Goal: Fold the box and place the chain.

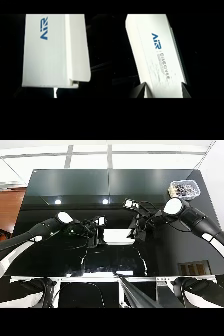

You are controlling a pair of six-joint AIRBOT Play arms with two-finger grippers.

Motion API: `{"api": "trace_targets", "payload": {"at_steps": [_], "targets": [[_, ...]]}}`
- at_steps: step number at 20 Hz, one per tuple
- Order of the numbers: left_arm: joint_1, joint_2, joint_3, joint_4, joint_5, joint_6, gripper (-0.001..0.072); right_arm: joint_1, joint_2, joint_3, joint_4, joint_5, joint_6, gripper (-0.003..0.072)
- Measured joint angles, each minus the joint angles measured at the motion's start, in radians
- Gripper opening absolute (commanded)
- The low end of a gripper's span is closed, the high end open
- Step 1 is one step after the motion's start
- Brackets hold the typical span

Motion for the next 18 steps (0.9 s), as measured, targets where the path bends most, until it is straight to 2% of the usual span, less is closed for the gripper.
{"api": "trace_targets", "payload": {"at_steps": [2, 3, 18], "targets": [[0.0, 0.0, 0.0, 0.0, 0.0, 0.0, 0.0409, 0.0, 0.0, 0.0, 0.007, 0.0, 0.003, 0.0482], [0.0, 0.0, 0.0, 0.0, 0.0, 0.001, 0.0409, 0.0, 0.0, 0.0, 0.008, 0.002, 0.003, 0.0417], [0.0, 0.0, 0.0, 0.0, 0.0, 0.0, 0.0409, 0.0, 0.0, 0.0, 0.01, 0.002, 0.003, 0.0411]]}}
